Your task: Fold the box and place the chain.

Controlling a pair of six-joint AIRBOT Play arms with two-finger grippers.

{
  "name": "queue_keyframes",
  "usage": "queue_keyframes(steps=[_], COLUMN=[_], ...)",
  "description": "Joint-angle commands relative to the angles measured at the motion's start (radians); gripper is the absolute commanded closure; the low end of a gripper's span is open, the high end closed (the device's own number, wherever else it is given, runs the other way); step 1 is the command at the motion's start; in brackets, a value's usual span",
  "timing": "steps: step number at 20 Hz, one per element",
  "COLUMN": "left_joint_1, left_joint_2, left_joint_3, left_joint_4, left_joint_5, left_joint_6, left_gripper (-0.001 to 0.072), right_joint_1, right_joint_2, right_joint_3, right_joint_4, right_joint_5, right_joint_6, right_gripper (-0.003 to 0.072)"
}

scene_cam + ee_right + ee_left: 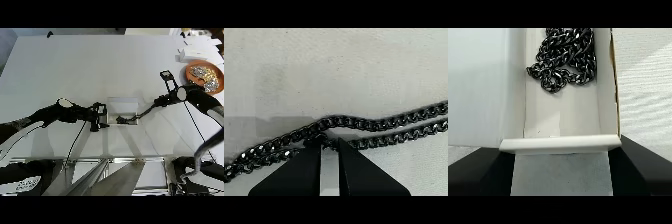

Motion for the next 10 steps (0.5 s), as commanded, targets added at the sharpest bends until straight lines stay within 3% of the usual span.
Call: queue_keyframes(steps=[1,4,10], left_joint_1=[0.0,0.0,0.0], left_joint_2=[0.001,0.001,0.001], left_joint_3=[0.0,0.0,0.0], left_joint_4=[0.0,0.0,0.0], left_joint_5=[0.0,0.0,0.0], left_joint_6=[0.0,0.0,0.0], left_gripper=[0.0484,0.0484,0.0484], right_joint_1=[-0.001,0.0,0.0], right_joint_2=[-0.006,-0.006,0.077], right_joint_3=[-0.001,-0.001,-0.001], right_joint_4=[-0.004,-0.004,0.004], right_joint_5=[0.038,0.068,0.085], right_joint_6=[-0.003,-0.003,-0.003], right_gripper=[0.0636,0.0671,0.0671])
